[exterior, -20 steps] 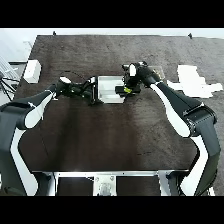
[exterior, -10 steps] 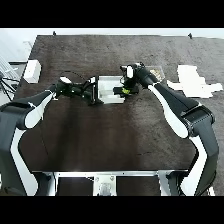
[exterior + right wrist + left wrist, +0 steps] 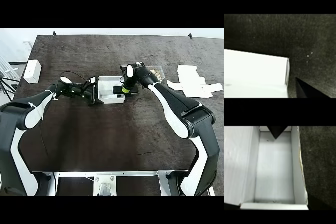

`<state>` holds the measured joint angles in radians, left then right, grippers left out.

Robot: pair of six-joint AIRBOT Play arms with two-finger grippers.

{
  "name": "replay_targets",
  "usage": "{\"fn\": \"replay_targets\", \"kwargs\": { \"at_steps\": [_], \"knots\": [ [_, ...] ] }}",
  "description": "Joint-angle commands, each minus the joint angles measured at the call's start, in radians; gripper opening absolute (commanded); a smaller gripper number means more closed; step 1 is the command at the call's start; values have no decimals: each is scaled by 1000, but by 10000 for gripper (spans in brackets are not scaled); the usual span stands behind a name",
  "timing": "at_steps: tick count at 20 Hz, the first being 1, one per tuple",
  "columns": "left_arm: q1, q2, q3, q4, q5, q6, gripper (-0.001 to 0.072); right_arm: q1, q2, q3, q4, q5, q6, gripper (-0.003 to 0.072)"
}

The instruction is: Fold the box and place the chain.

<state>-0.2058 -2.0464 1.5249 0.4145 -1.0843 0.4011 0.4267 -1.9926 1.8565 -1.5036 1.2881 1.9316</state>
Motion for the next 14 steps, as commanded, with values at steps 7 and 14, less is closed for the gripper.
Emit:
{"fn": "replay_targets", "kwargs": {
  "at_steps": [7,14],
  "knots": [
    [1,0,0,0,2,-1,350,-11,153,39,-2,36,-109,502],
    [1,0,0,0,2,-1,350,-164,244,39,-135,-96,-160,498]
  ]
}}
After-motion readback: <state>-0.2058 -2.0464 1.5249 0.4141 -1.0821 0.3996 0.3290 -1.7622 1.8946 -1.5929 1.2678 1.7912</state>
